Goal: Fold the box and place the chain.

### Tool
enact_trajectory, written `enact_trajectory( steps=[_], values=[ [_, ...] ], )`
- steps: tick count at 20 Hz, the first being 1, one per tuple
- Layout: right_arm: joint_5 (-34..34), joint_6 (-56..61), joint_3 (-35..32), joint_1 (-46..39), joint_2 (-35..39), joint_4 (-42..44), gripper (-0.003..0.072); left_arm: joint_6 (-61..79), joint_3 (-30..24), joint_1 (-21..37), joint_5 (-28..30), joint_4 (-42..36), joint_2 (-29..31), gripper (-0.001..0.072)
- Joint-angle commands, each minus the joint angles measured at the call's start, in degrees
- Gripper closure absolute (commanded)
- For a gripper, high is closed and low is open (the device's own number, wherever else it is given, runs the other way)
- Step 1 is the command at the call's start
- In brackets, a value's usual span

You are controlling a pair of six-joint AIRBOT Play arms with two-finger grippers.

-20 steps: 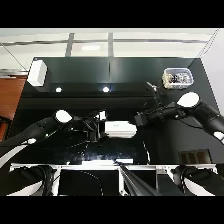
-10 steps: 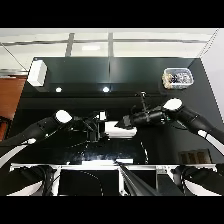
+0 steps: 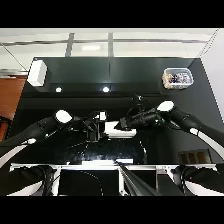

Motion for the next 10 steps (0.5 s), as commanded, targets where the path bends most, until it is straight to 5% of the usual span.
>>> enact_trajectory(
  steps=[1, 10],
  values=[
    [-1.73, 1.57, -0.07, 1.38, -0.74, -3.37, 0.0667, -0.07, -0.02, -0.02, 0.07, -0.02, -0.02, 0.0413],
    [-5.40, 1.81, -0.07, 1.38, -0.72, -3.34, 0.0665, -0.04, -0.02, -0.02, 0.07, -0.02, -0.02, 0.0413]
  ],
)
